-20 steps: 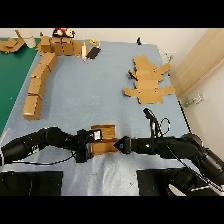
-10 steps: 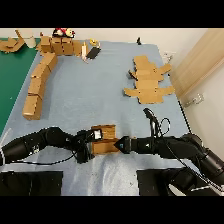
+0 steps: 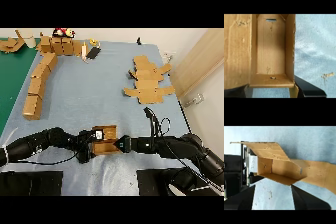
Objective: Fold the box.
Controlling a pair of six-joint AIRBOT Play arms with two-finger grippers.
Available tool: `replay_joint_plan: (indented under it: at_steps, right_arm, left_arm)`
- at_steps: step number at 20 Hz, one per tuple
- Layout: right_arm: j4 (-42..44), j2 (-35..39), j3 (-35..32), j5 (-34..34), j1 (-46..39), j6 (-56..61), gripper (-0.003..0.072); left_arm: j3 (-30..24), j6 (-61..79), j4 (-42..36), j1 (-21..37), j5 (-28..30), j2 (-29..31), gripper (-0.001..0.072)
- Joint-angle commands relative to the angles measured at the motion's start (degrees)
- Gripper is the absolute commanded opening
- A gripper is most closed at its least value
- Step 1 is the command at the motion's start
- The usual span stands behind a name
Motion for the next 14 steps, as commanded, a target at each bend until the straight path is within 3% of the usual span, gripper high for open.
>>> replay_joint_plan:
  at_steps: [1, 2, 3, 4, 9, 14]
  right_arm:
    - [0.0, 0.0, 0.0, 0.0, 0.0, 1.0, 0.0644]
    - [0.0, 0.0, 0.0, 0.0, 0.0, 2.6, 0.0409]
    - [0.0, 0.0, 0.0, -0.1, 0.0, 3.4, 0.0119]
    - [0.0, 0.0, 0.0, -0.6, 0.0, 4.8, 0.0008]
    - [3.8, -1.2, 0.1, 1.3, 0.0, 4.1, 0.0006]
    - [12.5, -10.1, 0.7, 7.6, 0.0, -6.6, 0.0006]
  left_arm:
    - [0.0, 0.0, 0.3, -0.4, -0.5, -0.3, 0.0369]
    - [0.0, 0.0, 0.3, -0.4, -0.6, -0.3, 0.0369]
    - [0.0, 0.0, 0.3, -0.4, -0.7, -0.3, 0.0369]
    - [0.0, 0.3, 0.3, -0.4, -1.1, -0.3, 0.0369]
    - [0.1, 4.5, 0.3, -0.4, -5.3, -0.1, 0.0369]
    - [0.1, 4.5, 0.3, -0.4, -4.9, -0.2, 0.0369]
